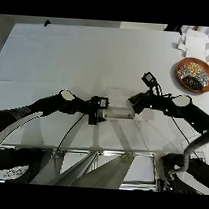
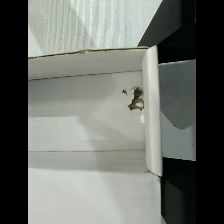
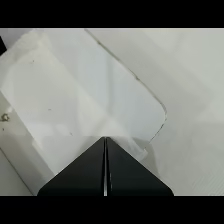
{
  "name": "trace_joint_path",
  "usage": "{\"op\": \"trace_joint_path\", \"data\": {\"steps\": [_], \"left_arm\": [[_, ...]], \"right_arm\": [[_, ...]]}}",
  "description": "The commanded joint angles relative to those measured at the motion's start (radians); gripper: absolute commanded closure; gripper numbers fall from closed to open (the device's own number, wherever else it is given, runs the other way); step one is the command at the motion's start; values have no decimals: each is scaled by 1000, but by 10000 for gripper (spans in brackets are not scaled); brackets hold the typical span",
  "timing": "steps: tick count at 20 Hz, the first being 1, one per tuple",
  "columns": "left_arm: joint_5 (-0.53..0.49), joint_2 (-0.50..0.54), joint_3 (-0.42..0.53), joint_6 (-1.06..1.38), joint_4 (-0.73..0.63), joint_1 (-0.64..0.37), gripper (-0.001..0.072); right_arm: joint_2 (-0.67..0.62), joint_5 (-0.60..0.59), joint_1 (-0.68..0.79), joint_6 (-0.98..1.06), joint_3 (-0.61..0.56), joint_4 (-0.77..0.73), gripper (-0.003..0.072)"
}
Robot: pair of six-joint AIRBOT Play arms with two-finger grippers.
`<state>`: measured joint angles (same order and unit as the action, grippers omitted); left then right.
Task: Fold the box and place the chain.
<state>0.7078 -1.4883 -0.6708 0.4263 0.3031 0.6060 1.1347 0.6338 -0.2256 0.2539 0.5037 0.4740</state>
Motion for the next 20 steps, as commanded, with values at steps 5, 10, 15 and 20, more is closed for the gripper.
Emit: {"op": "trace_joint_path", "data": {"steps": [5, 10, 15, 20], "left_arm": [[0, 0, -1, 0, 0, 0, 439], [0, 0, -1, 0, 0, 0, 439], [0, 0, -1, 0, 0, 0, 439], [0, 0, -1, 0, 0, 0, 439]], "right_arm": [[43, 22, -1, 38, -1, 45, 672], [21, 74, 0, 35, 0, 44, 672], [-101, 126, 3, -2, 0, 47, 672], [-248, 230, 3, -87, 0, 128, 673]]}}
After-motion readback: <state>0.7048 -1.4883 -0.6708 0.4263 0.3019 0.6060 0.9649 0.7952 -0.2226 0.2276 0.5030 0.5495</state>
